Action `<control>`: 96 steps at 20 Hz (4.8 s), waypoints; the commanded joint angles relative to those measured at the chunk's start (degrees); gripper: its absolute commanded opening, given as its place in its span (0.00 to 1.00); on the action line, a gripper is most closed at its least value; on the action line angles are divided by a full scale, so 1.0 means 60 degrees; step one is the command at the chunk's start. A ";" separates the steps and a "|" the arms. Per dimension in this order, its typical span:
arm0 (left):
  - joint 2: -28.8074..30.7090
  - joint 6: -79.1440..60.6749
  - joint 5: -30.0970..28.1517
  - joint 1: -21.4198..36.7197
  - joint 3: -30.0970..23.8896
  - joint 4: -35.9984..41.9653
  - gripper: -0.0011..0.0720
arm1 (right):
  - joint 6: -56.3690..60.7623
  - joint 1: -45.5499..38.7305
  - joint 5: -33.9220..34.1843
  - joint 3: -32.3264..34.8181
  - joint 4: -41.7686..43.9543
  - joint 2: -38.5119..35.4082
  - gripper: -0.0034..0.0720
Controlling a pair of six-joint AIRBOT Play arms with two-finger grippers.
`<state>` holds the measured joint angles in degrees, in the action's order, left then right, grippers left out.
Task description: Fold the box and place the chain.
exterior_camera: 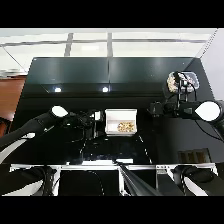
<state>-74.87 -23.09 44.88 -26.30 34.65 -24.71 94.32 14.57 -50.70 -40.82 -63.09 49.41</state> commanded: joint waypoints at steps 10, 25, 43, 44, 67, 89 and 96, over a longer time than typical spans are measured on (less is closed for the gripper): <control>-0.0160 0.0583 -0.0987 -0.0747 0.0186 -0.0055 0.75 | -0.0087 0.0266 0.0535 0.0044 -0.0004 0.0029 0.50; -0.0160 0.0586 -0.0987 -0.0747 0.0186 -0.0055 0.62 | -0.9071 0.0805 -0.0550 -0.0412 0.2645 0.2106 0.97; -0.0160 0.0586 -0.0991 -0.0747 0.0186 -0.0055 0.62 | -1.3577 0.1344 -0.1016 -0.0178 0.3089 0.2175 0.58; -0.0160 0.0586 -0.0987 -0.0747 0.0186 -0.0055 0.62 | -1.3551 0.1344 -0.1005 -0.0168 0.3085 0.2175 0.58; -0.0160 0.0586 -0.0987 -0.0747 0.0186 -0.0055 0.62 | -1.3267 0.1344 -0.0863 0.0240 0.2925 0.2211 0.35; -0.0160 0.0590 -0.0987 -0.0747 0.0186 -0.0055 0.62 | -0.5016 0.1293 -0.0750 0.0091 0.6167 0.3337 0.07; -0.0160 0.0590 -0.0987 -0.0743 0.0193 0.0007 0.62 | -0.5016 0.1082 -0.0681 0.0091 0.5479 0.4288 0.07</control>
<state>-75.79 -19.51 38.96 -30.76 35.75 -25.02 63.53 21.45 -55.16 -40.27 -28.03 73.52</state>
